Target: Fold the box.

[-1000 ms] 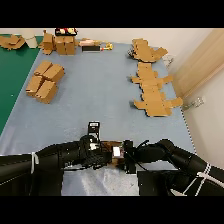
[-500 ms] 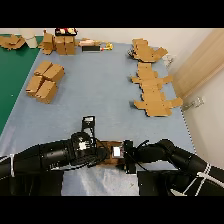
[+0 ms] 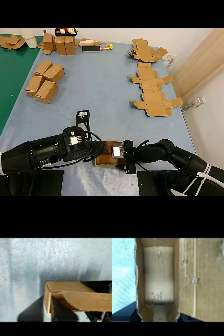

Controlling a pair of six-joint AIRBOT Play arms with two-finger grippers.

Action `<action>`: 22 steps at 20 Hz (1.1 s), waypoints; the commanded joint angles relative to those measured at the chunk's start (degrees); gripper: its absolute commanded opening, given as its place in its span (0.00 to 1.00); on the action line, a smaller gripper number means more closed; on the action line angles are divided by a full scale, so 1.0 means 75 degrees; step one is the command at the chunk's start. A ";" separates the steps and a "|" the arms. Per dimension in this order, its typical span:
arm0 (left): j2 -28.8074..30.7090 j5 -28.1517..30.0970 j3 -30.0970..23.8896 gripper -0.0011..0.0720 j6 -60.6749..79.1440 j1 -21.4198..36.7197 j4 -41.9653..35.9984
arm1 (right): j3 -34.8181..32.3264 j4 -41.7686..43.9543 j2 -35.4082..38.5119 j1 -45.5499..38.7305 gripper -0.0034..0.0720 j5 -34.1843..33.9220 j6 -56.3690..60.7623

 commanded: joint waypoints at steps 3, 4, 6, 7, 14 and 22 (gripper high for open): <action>0.0417 -0.1708 -0.0073 0.03 0.0533 0.0289 0.0650 | 0.0009 0.0000 -0.0003 -0.0003 0.62 -0.0012 0.0006; 0.0571 -0.1638 -0.0189 0.03 0.1102 0.0571 0.0603 | 0.0009 0.0000 -0.0003 -0.0003 0.62 -0.0015 0.0006; 0.0959 -0.0825 -0.0519 0.03 0.2769 0.1381 0.0344 | 0.0009 -0.0006 -0.0003 -0.0003 0.62 -0.0012 0.0003; 0.1093 -0.0169 -0.0697 0.03 0.4395 0.1877 -0.0087 | 0.0009 -0.0006 -0.0003 -0.0003 0.62 -0.0012 0.0003; -0.0379 0.0743 -0.1067 0.03 1.5489 0.5951 -0.4768 | 0.0009 -0.0006 -0.0003 -0.0003 0.62 -0.0015 0.0006; -0.1763 0.0198 -0.0801 0.03 1.8546 0.7898 -0.8652 | 0.0009 -0.0006 -0.0003 -0.0003 0.62 -0.0012 0.0006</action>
